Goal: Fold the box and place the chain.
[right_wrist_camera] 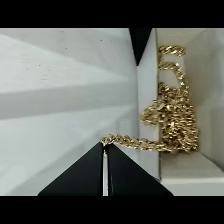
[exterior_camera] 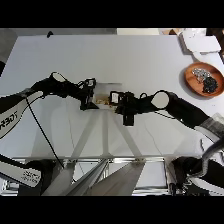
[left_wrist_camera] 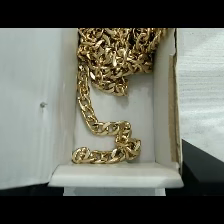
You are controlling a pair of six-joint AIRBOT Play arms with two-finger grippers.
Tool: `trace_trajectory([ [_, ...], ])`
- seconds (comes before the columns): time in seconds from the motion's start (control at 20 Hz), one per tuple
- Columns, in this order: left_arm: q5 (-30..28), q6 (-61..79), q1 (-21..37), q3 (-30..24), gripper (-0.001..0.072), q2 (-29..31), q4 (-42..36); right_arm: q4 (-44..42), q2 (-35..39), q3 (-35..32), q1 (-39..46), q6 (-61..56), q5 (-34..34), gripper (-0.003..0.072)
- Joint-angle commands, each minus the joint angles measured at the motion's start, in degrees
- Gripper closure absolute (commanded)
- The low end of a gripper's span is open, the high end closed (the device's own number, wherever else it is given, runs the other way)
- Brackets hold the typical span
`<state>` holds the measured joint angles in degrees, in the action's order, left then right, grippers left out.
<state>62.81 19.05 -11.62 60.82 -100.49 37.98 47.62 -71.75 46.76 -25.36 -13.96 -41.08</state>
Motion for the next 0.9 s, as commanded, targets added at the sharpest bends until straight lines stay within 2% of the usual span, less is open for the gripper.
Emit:
trace_trajectory([
  [0.0, -0.02, 0.02, -0.02, -0.02, 0.0394, 0.02, 0.00, -0.11, -4.31, 0.02, -2.19, -4.26, 4.83, 0.0676],
  [0.15, -0.04, 0.02, -0.02, -0.02, 0.0394, 0.02, 0.00, -0.44, -6.71, 0.02, -2.54, -9.70, 11.41, 0.0677],
  [0.35, -0.02, 0.00, -0.02, -0.02, 0.0394, 0.02, 0.00, -0.87, -7.63, 0.02, -2.54, -10.29, 14.03, 0.0677],
  [0.55, -0.02, 0.02, -0.02, -0.02, 0.0394, 0.02, 0.00, -3.80, -7.67, 0.02, -2.54, -10.29, 20.63, 0.0677],
  [0.85, -0.02, 0.02, -0.02, -0.02, 0.0394, 0.02, 0.00, -13.94, -7.41, 0.02, -2.54, -10.23, 19.30, 0.0676],
])
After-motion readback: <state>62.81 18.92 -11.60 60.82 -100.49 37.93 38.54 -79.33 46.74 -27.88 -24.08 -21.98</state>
